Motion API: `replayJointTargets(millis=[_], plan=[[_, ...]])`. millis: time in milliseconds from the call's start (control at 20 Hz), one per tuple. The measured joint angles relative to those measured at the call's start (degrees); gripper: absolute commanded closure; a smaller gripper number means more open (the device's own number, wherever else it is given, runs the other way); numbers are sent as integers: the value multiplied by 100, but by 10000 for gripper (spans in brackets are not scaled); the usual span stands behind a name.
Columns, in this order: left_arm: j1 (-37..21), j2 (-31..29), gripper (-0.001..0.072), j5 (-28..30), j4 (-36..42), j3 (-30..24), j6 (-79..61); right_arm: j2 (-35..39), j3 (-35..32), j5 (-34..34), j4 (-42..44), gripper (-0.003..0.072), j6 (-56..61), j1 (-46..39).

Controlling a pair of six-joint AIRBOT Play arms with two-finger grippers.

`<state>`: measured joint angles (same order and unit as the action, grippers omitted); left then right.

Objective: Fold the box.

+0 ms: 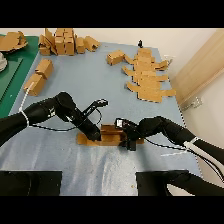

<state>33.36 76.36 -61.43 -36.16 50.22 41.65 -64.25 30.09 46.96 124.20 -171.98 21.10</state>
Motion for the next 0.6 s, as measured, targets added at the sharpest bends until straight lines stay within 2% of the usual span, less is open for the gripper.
replayJointTargets(millis=[350, 600], plan=[[20, 17, 700, -2, 74, 0, -48, 0, 0, 0, 0, 164, -2, 0], [35, 17, 700, 400, 962, 7, -37, 0, -2, 0, 0, 164, -2, 0]])
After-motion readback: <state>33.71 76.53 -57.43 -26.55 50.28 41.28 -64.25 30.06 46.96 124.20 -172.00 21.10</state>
